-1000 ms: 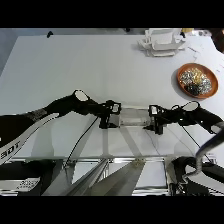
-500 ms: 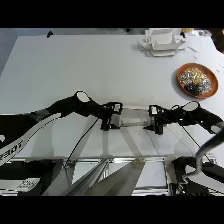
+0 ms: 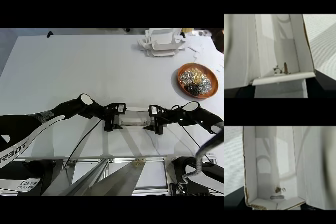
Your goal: Fold the box and place the chain.
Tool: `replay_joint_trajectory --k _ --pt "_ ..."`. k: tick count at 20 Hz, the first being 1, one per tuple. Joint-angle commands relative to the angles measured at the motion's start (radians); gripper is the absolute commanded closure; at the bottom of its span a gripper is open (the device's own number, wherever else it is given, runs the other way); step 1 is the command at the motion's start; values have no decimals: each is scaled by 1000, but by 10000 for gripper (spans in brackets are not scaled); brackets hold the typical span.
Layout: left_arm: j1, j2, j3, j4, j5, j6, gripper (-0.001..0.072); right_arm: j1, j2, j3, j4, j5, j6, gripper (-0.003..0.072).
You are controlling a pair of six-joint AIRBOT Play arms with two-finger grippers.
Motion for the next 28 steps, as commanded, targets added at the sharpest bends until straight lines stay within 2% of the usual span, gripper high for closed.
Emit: replay_joint_trajectory --k 1,16,17,19,20,21,23,26,28 --pt "-2 -1 0 3 14 3 695 0 0 0 0 0 0 274" --pt "-2 -1 0 3 2 3 695 0 0 0 20 1 0 274" --pt "-2 -1 0 3 2 3 695 0 0 0 20 -1 0 286" --pt "-2 -1 0 3 2 3 695 0 0 0 14 -3 1 409" --pt "-2 -1 0 3 2 3 695 0 0 0 -4 2 3 415" --pt "-2 -1 0 3 2 3 695 0 0 0 -11 2 3 384" --pt "-2 -1 0 3 2 3 695 0 1 0 0 -13 10 -8" --pt "-2 -1 0 3 2 3 695 0 33 0 -18 -14 102 -18" --pt "-2 -1 0 3 2 3 695 0 90 0 -64 -14 194 10"
